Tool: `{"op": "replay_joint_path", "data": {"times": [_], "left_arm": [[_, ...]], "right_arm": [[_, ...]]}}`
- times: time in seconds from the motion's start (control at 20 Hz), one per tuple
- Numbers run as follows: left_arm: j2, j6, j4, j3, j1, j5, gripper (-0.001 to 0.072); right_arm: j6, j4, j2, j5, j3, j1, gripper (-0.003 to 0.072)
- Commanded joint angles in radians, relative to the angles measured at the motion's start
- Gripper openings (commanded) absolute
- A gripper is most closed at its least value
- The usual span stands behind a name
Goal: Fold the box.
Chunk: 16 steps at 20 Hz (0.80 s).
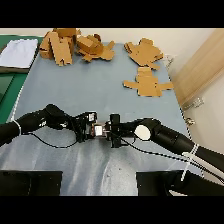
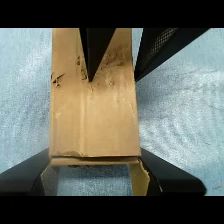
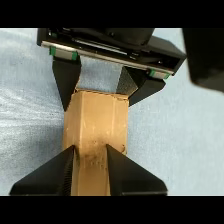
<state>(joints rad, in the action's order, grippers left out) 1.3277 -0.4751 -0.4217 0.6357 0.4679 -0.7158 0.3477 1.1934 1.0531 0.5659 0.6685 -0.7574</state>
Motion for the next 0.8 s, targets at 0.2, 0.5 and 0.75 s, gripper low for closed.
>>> {"op": "replay_joint_path", "data": {"times": [0.2,0.5,0.75], "left_arm": [[0.0,-0.003,-0.002,0.001,0.0,-0.001,0.0406],[0.0,-0.003,-0.002,0.001,0.0,-0.001,0.0406],[0.0,-0.003,-0.002,0.001,0.0,-0.001,0.0406]], "right_arm": [[0.027,0.008,-0.01,-0.016,0.01,0.001,0.0279],[0.027,0.008,-0.026,-0.016,0.011,0.001,0.0193],[0.027,0.008,-0.025,-0.005,0.011,0.001,0.0193]]}}
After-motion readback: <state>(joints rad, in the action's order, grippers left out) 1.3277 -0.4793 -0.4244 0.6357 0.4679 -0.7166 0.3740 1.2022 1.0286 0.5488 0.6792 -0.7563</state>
